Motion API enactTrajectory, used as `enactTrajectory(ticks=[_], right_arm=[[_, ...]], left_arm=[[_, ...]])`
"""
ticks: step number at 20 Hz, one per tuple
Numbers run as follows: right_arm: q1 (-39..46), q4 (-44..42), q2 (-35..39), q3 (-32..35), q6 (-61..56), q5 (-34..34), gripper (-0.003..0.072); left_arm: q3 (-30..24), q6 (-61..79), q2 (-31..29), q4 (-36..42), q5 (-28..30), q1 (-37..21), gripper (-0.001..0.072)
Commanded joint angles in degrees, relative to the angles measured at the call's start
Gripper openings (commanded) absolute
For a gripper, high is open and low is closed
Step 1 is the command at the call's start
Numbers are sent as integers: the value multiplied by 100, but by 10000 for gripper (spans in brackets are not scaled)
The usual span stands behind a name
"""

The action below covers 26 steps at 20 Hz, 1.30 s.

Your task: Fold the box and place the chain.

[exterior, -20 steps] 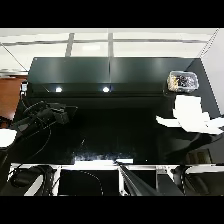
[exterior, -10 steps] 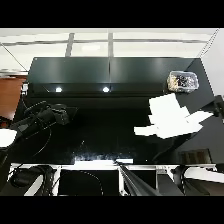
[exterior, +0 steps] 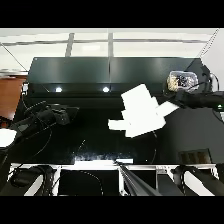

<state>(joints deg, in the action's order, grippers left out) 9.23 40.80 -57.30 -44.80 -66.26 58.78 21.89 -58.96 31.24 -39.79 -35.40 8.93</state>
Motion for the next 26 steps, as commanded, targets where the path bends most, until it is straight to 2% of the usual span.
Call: enactTrajectory(ticks=[1,5,7,12,14,18,20,23,26], right_arm=[[-1370,-544,785,525,304,-1368,12],[-2997,-566,1681,1388,911,-3320,12],[-3508,-568,1810,1764,905,-3713,12],[-3963,-588,1810,2369,776,-3982,12],[-4085,-623,1810,2424,756,-3969,12],[-4199,-627,1810,2424,756,-4120,12],[-4199,-632,1810,2424,754,-4079,12],[-4199,-632,1810,2424,754,-4061,12],[-4199,-632,1810,2424,752,-4033,12]], left_arm=[[-2,-2,0,26,-120,4,703],[0,0,0,22,-197,4,703],[-2,0,0,24,-221,4,703],[-2,-483,146,-116,-627,2,704],[-2,-1021,490,-212,-702,0,704],[-2,-1086,1486,129,-977,-4,704],[-2,-684,1978,579,-1178,-4,704],[9,525,2892,1961,-1432,-2,687],[109,903,3613,2470,-1416,0,687]])
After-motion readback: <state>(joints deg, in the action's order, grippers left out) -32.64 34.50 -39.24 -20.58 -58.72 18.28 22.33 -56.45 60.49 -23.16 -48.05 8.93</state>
